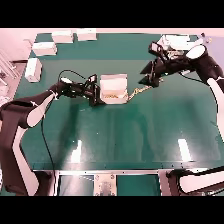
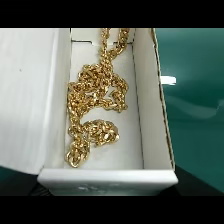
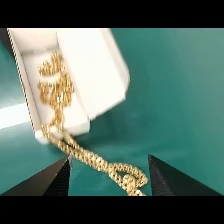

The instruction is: Fold the box and place the chain.

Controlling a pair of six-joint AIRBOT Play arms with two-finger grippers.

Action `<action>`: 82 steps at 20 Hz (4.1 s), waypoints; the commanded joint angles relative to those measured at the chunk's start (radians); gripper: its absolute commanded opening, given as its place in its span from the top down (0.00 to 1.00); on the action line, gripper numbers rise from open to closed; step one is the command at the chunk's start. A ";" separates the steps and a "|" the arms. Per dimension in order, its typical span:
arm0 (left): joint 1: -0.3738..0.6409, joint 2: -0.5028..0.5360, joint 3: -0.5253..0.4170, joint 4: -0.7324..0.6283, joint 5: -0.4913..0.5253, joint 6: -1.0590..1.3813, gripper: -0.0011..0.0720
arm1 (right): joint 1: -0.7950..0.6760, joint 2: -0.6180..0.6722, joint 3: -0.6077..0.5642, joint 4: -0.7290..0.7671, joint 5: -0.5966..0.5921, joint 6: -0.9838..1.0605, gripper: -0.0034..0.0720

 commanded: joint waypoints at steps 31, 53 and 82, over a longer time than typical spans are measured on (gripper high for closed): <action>0.001 0.001 0.000 0.000 0.000 0.000 0.37 | 0.005 -0.296 0.008 -0.241 -0.111 -0.197 0.51; 0.001 0.001 0.001 0.000 0.000 0.000 0.37 | 0.027 -0.124 0.046 -0.037 -0.109 -0.073 0.95; 0.001 0.001 0.001 0.000 0.000 0.000 0.37 | 0.355 0.307 0.106 0.111 -0.309 0.168 0.95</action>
